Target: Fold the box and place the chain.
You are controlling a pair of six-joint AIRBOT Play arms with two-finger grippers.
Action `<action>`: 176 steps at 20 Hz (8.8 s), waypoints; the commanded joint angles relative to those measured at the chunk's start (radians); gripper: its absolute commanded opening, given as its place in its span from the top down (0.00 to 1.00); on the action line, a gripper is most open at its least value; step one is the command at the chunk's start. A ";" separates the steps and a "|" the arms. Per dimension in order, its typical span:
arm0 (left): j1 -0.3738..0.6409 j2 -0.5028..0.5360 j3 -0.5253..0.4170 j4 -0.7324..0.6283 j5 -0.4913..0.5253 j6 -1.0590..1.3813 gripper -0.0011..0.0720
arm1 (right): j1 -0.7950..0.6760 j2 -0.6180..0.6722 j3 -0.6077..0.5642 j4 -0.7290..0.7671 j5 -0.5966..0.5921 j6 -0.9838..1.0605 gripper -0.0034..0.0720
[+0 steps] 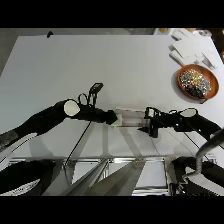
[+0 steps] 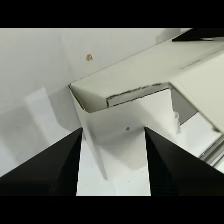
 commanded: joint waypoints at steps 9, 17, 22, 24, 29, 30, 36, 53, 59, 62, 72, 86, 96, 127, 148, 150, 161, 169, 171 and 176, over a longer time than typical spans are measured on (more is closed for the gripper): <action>-0.091 -0.090 0.150 0.296 -0.095 -0.333 0.39 | 0.000 0.000 0.000 0.000 0.000 0.000 0.35; -0.135 -0.195 0.290 0.409 -0.183 -0.465 0.40 | 0.000 0.000 0.000 0.000 0.000 0.000 0.35; -0.157 -0.260 0.387 0.515 -0.342 -0.599 0.40 | 0.000 0.000 0.000 0.000 0.000 0.000 0.35; -0.162 -0.275 0.417 0.536 -0.418 -0.674 0.40 | 0.000 0.000 0.000 0.000 0.000 0.000 0.35; -0.183 -0.318 0.484 0.610 -0.474 -0.758 0.47 | 0.000 0.000 0.000 0.000 0.000 0.000 0.35; -0.188 -0.330 0.488 0.609 -0.468 -0.774 0.47 | 0.000 0.000 0.000 0.000 0.000 0.000 0.35; -0.212 -0.380 0.492 0.617 -0.429 -0.814 0.65 | 0.000 0.000 0.000 0.000 0.000 0.000 0.35; -0.216 -0.405 0.543 0.638 -0.456 -0.828 0.68 | 0.000 0.000 0.000 0.000 0.000 0.000 0.35; -0.211 -0.408 0.550 0.662 -0.519 -0.754 0.67 | 0.000 0.000 0.000 0.000 0.000 0.000 0.35; -0.208 -0.411 0.550 0.683 -0.523 -0.754 0.74 | 0.000 0.000 0.000 0.000 0.000 0.000 0.35; -0.224 -0.438 0.550 0.681 -0.519 -0.749 0.64 | 0.000 0.000 0.000 0.000 0.000 0.000 0.35; -0.039 -0.029 0.550 0.515 -0.670 -0.096 0.39 | 0.000 0.001 0.000 0.000 0.000 0.000 0.35; 0.280 0.167 0.067 0.240 -0.481 1.236 0.03 | 0.000 0.001 0.000 0.000 0.000 0.000 0.35; 0.123 -0.293 0.033 -0.349 -0.197 1.971 0.02 | 0.000 0.001 0.000 0.000 0.000 0.000 0.35; 0.109 -0.306 0.033 -0.445 -0.169 1.967 0.93 | 0.000 0.001 0.000 0.000 0.000 0.000 0.35; 0.110 -0.306 0.033 -0.446 -0.167 1.968 0.93 | 0.000 0.001 0.000 0.000 0.000 0.000 0.35; 0.108 -0.306 0.033 -0.446 -0.168 1.968 0.93 | 0.000 0.001 0.000 0.000 0.000 0.000 0.35; 0.108 -0.306 0.034 -0.446 -0.168 1.968 0.93 | 0.000 0.001 0.000 0.008 0.002 0.000 0.35; 0.108 -0.306 0.033 -0.446 -0.168 1.968 0.93 | 0.000 0.001 0.000 0.002 -0.020 0.008 0.34; 0.108 -0.306 0.033 -0.446 -0.168 1.968 0.93 | -0.001 0.010 0.000 -0.076 -0.030 0.080 0.01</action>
